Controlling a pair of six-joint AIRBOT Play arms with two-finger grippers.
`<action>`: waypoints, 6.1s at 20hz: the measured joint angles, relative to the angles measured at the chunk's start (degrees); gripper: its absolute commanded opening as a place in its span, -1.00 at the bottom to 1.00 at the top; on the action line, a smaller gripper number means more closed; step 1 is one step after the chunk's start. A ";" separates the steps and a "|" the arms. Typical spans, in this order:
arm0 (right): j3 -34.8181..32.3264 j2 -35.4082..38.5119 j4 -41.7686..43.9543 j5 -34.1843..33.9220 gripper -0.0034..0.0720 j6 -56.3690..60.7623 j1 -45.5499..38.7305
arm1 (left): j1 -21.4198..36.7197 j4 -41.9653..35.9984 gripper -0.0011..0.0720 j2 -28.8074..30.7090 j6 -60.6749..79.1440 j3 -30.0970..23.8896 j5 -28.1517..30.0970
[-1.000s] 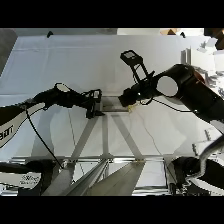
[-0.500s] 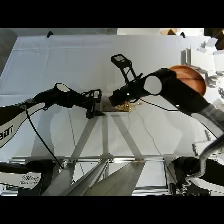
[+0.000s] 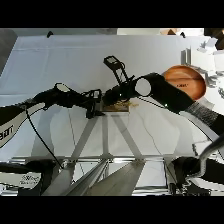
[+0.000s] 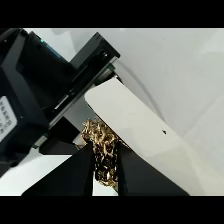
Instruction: Fold the box and place the chain.
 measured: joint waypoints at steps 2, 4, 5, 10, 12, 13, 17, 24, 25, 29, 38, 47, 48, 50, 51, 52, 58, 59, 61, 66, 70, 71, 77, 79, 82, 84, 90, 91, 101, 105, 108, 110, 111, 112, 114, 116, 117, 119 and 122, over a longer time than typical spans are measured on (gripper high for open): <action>0.00 -0.07 -0.50 0.55 -0.28 -0.20 0.04 | 0.00 0.00 -0.40 0.00 0.00 0.00 0.00; 0.00 -0.11 -1.16 1.60 -0.28 -0.35 0.04 | 0.00 0.00 -0.40 0.00 -0.04 0.00 0.00; 0.00 -0.11 -1.53 2.29 -0.28 -0.42 0.02 | 0.00 0.00 -0.40 0.00 -0.04 0.00 -0.02; 0.00 1.07 -2.23 6.40 -0.28 -0.74 -1.05 | 0.00 0.00 -0.40 0.00 0.00 0.00 0.00; 0.00 3.08 -2.38 8.28 -0.28 -2.80 -1.42 | 0.00 0.02 -0.40 0.00 0.00 0.00 0.00; -0.02 4.37 -2.40 9.33 -0.28 -4.35 -1.51 | 0.00 0.02 -0.40 0.00 0.02 0.00 -0.02; -2.05 11.15 -3.30 12.59 -0.28 -13.94 -3.04 | 0.00 0.02 -0.40 0.00 0.02 0.00 0.00; -15.28 18.23 -1.36 13.07 -0.28 -32.41 -13.68 | 0.00 0.02 -0.40 0.00 0.02 0.00 -0.02; -16.44 18.01 0.17 12.98 -0.28 -34.93 -16.02 | 0.00 0.00 -0.40 0.00 0.02 0.00 -0.02; -18.67 14.62 6.29 11.21 -0.03 -48.22 -22.91 | 0.00 0.02 -0.40 0.00 0.02 0.00 -0.02; -19.43 0.48 19.71 8.63 0.19 -76.65 -25.94 | 0.00 0.02 -0.40 0.00 0.02 0.00 -0.02; -19.45 -2.67 30.88 6.91 -0.73 -91.86 -25.83 | 0.02 0.00 -0.40 0.00 -0.04 0.00 0.00; -19.45 -2.71 31.32 6.64 -0.88 -92.35 -25.83 | 0.02 0.00 -0.40 0.00 -0.04 0.00 0.04; -19.45 -2.78 31.54 6.34 -0.89 -92.83 -25.83 | 0.02 0.00 -0.40 0.00 -0.02 0.00 0.04; -19.45 -2.78 31.50 6.32 -0.89 -92.85 -25.83 | 0.02 0.00 -0.40 0.00 -0.02 0.00 0.04; -19.45 -2.80 31.19 6.25 -0.89 -92.70 -25.83 | 0.02 0.00 -0.40 0.00 0.00 0.00 0.04; -19.45 -0.28 23.28 5.53 -0.89 -81.18 -25.81 | 0.00 0.02 -0.40 0.00 0.04 0.00 0.00; -19.45 0.92 22.21 5.60 -0.89 -78.82 -25.79 | 0.00 0.02 -0.40 0.00 0.04 0.00 0.00; -19.45 4.02 20.50 5.75 -0.89 -74.27 -25.31 | 0.00 0.00 -0.40 0.00 0.04 0.00 0.00; -17.64 9.81 19.41 6.58 -0.89 -66.49 -19.82 | 0.00 0.00 -0.40 0.00 0.04 0.00 0.00; -14.97 10.99 19.19 4.33 -0.64 -62.36 -14.99 | 0.00 0.00 -0.40 0.00 0.04 0.00 -0.02; -14.58 11.08 19.10 3.26 -0.21 -61.59 -14.25 | 0.02 0.00 -0.40 0.00 0.04 0.00 -0.02; -10.47 11.02 18.88 0.85 -0.02 -56.50 -12.66 | 0.00 0.00 -0.40 0.00 0.02 0.00 -0.02; -6.91 9.55 18.67 0.66 -0.02 -53.18 -12.66 | 0.02 0.02 -0.40 0.00 0.02 0.00 -0.02; -0.39 4.04 17.51 1.88 -0.02 -46.62 -13.25 | 0.02 0.00 -0.40 0.00 0.02 0.00 -0.02; 4.02 -1.51 17.09 5.53 -0.02 -41.68 -14.21 | 0.02 0.00 -0.40 0.00 0.02 0.00 0.00; 10.16 -14.23 18.56 21.14 -0.02 -38.25 -16.41 | 0.02 0.00 -0.40 0.00 0.00 0.00 -0.02; 10.45 -14.88 18.80 22.84 -0.02 -39.15 -16.35 | 0.00 0.02 -0.40 0.00 0.00 0.00 0.00; 6.49 -10.08 18.71 22.77 -0.02 -48.24 -10.38 | 0.00 0.00 -0.40 0.00 0.00 0.00 -0.02; 0.20 -5.68 17.20 14.93 -0.02 -51.12 -8.37 | 0.00 0.00 -0.40 0.00 0.00 0.00 -0.02; -3.23 -3.69 14.05 8.90 -0.14 -52.30 -7.69 | 0.00 0.00 -0.40 0.00 -0.09 0.00 -0.02; -4.33 -3.04 12.28 6.73 -0.20 -52.61 -7.48 | 0.00 0.00 -0.40 0.00 -0.11 0.00 0.00; -4.70 -2.78 11.58 5.81 -0.23 -52.68 -7.41 | 0.02 0.00 -0.40 0.00 -0.11 0.00 0.00; -4.92 -2.56 11.19 5.27 -0.28 -52.78 -7.34 | 0.02 0.00 -0.40 0.00 -0.09 0.00 0.02; -5.25 -2.25 10.47 4.57 -0.29 -52.87 -7.28 | 0.00 -0.02 -0.40 0.00 -0.07 0.00 0.02; -5.42 -2.08 10.08 4.48 -0.29 -52.98 -7.02 | 0.00 -0.02 -0.40 0.00 -0.02 0.00 0.02; -5.49 -2.01 9.94 4.42 -0.28 -53.00 -6.78 | 0.02 0.00 -0.40 0.00 0.00 0.00 0.02; -5.86 -1.95 9.81 3.37 -0.21 -53.00 -6.10 | 0.02 0.00 -0.40 0.00 0.02 0.00 0.02; -7.56 -1.90 10.01 0.52 0.04 -53.05 -5.11 | 0.02 0.00 -0.40 0.00 0.02 0.00 0.00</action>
